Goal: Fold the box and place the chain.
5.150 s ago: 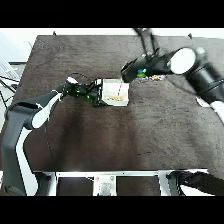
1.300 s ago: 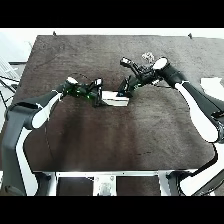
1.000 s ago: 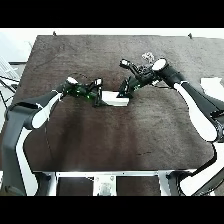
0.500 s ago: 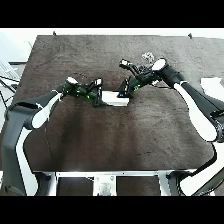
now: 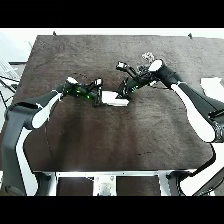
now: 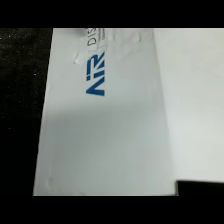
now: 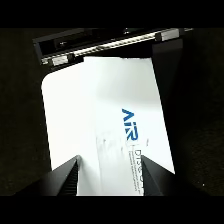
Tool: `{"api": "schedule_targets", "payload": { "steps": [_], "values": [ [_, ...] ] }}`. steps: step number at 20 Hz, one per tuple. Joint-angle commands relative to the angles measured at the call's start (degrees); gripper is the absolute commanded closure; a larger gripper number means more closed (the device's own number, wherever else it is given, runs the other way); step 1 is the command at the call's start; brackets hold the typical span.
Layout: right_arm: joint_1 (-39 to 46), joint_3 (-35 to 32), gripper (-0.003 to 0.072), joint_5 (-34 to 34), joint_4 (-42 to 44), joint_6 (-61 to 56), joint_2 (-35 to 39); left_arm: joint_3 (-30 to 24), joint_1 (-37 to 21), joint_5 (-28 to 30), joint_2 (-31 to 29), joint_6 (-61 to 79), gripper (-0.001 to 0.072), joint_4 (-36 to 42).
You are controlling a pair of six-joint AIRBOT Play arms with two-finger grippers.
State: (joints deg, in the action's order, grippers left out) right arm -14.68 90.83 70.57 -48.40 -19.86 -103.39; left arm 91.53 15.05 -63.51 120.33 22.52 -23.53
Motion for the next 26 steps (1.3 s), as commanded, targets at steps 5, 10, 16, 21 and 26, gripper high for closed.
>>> {"api": "schedule_targets", "payload": {
  "steps": [5,10,16,21,26],
  "values": [
    [-0.7,0.1,0.0230,-3.1,-2.0,0.7,0.0,0.0,0.0,0.0,0.0,0.0,0.0421,0.0],
    [-1.0,0.3,0.0230,-4.4,-3.3,0.9,0.0,0.0,0.0,0.0,0.0,0.0,0.0421,0.0],
    [-0.9,1.6,0.0232,-4.8,-3.3,1.8,0.0,0.0,0.0,0.0,0.0,0.0,0.0421,0.0],
    [-1.0,5.4,0.0243,-4.7,-3.4,0.8,0.0,0.0,0.0,0.0,0.0,0.0,0.0421,0.0],
    [-1.2,5.2,0.0244,-5.0,-5.0,0.6,-0.5,0.0,0.0,-0.1,0.0,0.0,0.0420,0.0]
  ]
}}
